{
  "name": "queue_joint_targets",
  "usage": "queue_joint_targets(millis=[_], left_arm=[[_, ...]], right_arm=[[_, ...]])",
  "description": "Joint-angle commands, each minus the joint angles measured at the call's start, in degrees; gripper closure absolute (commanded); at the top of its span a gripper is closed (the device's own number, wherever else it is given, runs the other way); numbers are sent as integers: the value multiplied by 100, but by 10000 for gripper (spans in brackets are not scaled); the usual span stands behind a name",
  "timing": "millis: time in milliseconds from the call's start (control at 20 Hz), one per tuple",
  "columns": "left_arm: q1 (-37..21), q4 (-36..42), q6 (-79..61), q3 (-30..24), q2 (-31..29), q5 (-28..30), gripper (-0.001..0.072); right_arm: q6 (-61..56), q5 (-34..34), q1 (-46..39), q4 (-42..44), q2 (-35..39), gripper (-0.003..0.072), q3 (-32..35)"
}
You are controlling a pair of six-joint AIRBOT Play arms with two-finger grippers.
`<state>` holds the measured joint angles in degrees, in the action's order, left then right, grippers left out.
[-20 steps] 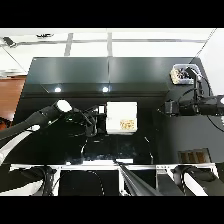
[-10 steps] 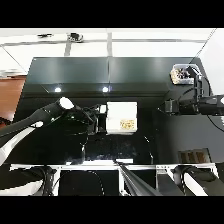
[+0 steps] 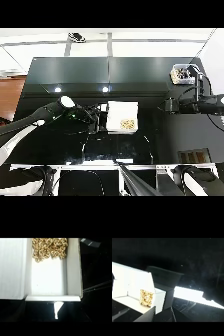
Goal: Fold the box and place the chain.
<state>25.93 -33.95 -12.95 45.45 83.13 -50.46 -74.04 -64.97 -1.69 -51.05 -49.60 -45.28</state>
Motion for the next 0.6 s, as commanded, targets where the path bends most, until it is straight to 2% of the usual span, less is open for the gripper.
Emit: queue_joint_targets(millis=[0, 150, 250, 450, 550], left_arm=[[31, 28, -4, 4, 4, 13, 0], [39, 13, 44, 4, 4, 55, 0], [81, 13, 44, 4, 4, 72, 0], [205, 17, 118, 4, 4, 229, 2], [205, 31, 118, 4, 4, 229, 36]], right_arm=[[-13, 352, 2, -13, -17, 456, 0], [-142, 994, 4, -2, -225, 455, 0], [-249, 1145, 48, 22, -516, 455, 0], [-249, 1851, 511, 44, -1169, 454, -2], [-245, 2249, 732, 201, -1462, 453, -9]])
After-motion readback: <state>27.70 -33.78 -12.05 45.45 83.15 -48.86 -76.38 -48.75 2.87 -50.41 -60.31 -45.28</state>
